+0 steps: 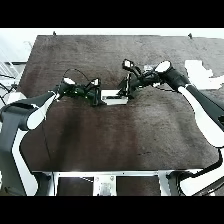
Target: Fold the box and place the chain.
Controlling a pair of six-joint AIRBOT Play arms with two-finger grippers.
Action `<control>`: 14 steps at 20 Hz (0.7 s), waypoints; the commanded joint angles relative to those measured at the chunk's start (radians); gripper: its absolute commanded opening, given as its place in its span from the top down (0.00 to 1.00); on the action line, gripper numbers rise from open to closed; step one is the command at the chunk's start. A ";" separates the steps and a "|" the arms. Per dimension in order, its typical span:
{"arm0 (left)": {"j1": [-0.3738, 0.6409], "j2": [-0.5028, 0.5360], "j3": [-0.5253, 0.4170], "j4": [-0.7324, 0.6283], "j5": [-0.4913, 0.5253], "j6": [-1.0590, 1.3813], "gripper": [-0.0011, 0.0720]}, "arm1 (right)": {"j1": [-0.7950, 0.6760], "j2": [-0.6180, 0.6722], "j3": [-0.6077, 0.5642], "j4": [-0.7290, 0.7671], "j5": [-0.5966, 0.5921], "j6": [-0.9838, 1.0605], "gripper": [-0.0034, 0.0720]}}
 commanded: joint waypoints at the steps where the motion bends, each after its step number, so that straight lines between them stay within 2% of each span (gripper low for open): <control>1: 0.001 0.000 0.000 0.000 0.000 0.000 0.41 | 0.017 -0.021 -0.010 0.021 -0.048 -0.031 0.39; 7: 0.001 0.000 0.000 0.000 0.000 0.000 0.41 | 0.016 -0.040 -0.010 -0.006 -0.132 -0.031 0.39; 14: 0.001 0.000 0.000 0.000 0.000 0.000 0.41 | 0.016 -0.020 -0.002 -0.006 -0.088 -0.038 0.41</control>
